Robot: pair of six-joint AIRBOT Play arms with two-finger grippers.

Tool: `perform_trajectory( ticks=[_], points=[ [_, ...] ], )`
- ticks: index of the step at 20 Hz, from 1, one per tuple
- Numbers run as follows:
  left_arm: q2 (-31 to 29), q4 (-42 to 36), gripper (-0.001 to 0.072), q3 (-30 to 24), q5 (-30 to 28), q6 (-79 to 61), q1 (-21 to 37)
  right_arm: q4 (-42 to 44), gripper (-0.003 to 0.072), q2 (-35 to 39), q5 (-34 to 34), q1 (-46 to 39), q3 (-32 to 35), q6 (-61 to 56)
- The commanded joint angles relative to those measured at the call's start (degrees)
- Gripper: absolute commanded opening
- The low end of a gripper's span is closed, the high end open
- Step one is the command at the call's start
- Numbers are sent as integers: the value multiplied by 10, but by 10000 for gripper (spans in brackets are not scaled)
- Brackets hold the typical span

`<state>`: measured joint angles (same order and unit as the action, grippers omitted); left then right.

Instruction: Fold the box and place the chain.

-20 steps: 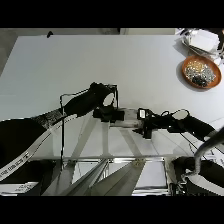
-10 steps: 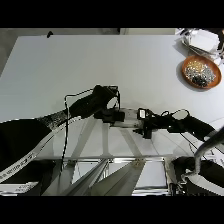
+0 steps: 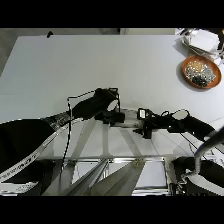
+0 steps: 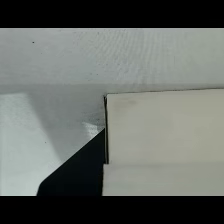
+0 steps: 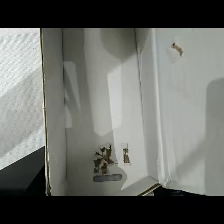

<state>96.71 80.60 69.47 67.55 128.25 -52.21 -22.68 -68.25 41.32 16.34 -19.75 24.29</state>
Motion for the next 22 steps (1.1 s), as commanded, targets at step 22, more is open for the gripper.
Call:
perform_trajectory(
  ticks=[22],
  points=[
    [-29,19,121,-3,-1,73,7,0,466,0,0,0,0,2]
  ],
)
